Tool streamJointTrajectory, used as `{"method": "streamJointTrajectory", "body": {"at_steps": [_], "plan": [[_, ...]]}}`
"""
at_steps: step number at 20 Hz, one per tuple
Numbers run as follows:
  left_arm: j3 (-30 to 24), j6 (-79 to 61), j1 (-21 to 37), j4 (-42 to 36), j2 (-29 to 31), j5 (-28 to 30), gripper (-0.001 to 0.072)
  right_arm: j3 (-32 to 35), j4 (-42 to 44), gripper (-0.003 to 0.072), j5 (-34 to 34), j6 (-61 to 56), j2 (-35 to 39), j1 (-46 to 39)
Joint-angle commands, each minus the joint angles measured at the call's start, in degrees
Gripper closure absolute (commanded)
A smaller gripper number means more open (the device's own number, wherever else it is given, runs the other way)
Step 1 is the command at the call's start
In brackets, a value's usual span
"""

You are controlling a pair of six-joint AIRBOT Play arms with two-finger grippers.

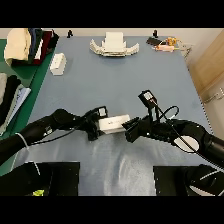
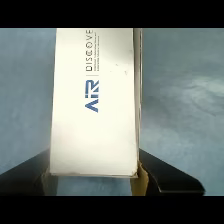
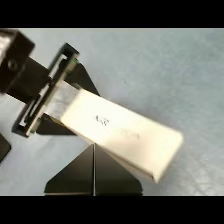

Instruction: Fold the box.

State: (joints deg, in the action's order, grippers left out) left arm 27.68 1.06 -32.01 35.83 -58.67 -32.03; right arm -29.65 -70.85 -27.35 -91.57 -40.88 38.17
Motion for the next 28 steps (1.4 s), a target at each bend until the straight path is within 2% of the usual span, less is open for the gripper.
{"method": "streamJointTrajectory", "body": {"at_steps": [1, 3, 6, 9, 11, 13, 16, 20, 23, 28], "plan": [[0.1, 24.0, 9.8, 19.4, 4.6, 0.5, 0.0367, -1.1, -7.2, 0.0682, 0.4, -7.3, 0.2, -2.0], [0.9, 35.4, 19.1, 28.8, 5.6, 0.4, 0.0367, -1.1, -7.8, 0.0682, 0.4, -8.1, 0.2, -4.1], [4.5, 41.6, 33.3, 31.3, 3.2, 0.4, 0.0368, -1.1, -7.8, 0.0682, 0.4, -8.0, 0.2, -6.8], [12.3, 45.7, 44.0, 31.3, -4.0, -1.5, 0.0367, -1.1, -9.4, 0.0682, 0.4, -8.0, 0.2, -7.6], [18.8, 47.0, 47.9, 31.3, -10.4, -3.4, 0.0367, -1.1, -10.0, 0.0682, 0.4, -8.0, 0.1, -8.0], [25.1, 48.2, 48.9, 31.3, -16.6, -4.7, 0.0368, -1.1, -10.4, 0.0682, 0.4, -8.0, 0.1, -8.0], [33.3, 49.6, 47.4, 31.0, -24.8, -4.3, 0.0367, -1.1, -10.6, 0.0682, 0.4, -8.0, 0.1, -8.1], [43.3, 52.8, 44.3, 31.0, -34.6, -0.7, 0.0367, -1.1, -10.7, 0.0682, 0.4, -8.1, 0.1, -8.1], [49.6, 54.7, 43.1, 30.8, -41.0, 3.2, 0.0368, -1.1, -10.9, 0.0682, 0.4, -8.0, 0.1, -8.1], [60.1, 57.1, 42.7, 30.8, -48.7, 3.1, 0.0367, -1.1, -11.1, 0.0682, 0.2, -8.1, 0.1, -8.1]]}}
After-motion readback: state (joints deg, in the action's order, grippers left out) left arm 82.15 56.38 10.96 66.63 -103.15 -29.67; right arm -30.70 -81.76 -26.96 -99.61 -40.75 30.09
